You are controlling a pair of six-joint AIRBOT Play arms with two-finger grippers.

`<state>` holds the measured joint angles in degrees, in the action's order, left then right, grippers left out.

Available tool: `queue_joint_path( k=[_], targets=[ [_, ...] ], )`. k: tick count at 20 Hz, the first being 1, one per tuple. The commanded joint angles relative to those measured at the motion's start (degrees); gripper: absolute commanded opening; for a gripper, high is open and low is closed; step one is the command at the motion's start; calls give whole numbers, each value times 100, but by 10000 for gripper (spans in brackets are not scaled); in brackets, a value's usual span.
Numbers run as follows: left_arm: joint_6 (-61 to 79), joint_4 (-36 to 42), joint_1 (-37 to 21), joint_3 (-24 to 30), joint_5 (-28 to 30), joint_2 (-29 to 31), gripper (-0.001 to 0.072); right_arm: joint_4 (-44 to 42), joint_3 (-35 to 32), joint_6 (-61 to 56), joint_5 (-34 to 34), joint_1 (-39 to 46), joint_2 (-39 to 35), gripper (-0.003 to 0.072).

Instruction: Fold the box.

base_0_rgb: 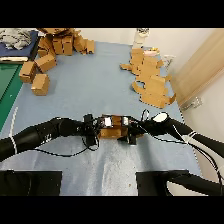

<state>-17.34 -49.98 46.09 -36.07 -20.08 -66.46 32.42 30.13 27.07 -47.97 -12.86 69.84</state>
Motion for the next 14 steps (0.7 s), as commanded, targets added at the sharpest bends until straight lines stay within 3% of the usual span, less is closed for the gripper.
queue_joint_path(
  k=[1, 14],
  targets=[
    [-2, 81, 2, -7, 11, -11, 13, 0, 2, 0, -2, 0, -4, 576],
    [168, 251, 175, -7, 157, -116, 13, 17, 2, 0, -2, 0, -4, 576]
  ],
)
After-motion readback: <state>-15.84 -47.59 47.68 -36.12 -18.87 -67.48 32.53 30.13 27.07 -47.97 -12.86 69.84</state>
